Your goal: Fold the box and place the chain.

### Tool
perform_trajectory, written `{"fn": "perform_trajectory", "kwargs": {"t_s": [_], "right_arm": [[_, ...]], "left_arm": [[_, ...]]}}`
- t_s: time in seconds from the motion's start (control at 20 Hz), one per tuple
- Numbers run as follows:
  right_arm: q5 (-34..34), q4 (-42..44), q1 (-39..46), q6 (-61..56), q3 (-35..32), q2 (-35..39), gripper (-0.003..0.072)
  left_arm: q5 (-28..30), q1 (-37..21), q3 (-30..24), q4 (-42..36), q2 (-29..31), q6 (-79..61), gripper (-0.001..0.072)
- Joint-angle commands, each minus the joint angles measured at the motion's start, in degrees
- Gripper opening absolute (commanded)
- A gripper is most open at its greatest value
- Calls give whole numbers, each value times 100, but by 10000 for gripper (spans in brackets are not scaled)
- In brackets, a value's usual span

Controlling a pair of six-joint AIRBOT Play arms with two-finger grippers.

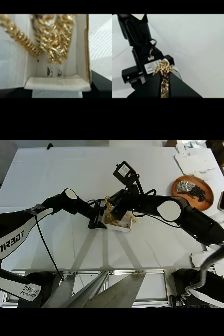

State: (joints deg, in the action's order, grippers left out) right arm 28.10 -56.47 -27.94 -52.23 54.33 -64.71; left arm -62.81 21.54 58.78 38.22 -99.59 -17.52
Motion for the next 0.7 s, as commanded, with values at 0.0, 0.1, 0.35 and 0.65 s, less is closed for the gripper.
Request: {"fn": "perform_trajectory", "kwargs": {"t_s": [0.0, 0.1, 0.35, 0.65], "right_arm": [[114, -415, -7, -350, 4, -203, 8], [186, -428, -7, -356, 7, -404, 9], [-240, -474, -7, -632, 7, -442, 9], [407, -627, 201, -769, 7, -404, 9]], "left_arm": [[0, 0, 4, 2, 2, -2, 92], [0, 0, 4, 2, 2, -2, 92], [2, 0, 4, 2, 2, -2, 92], [-2, 0, 4, 2, 2, -2, 92]]}}
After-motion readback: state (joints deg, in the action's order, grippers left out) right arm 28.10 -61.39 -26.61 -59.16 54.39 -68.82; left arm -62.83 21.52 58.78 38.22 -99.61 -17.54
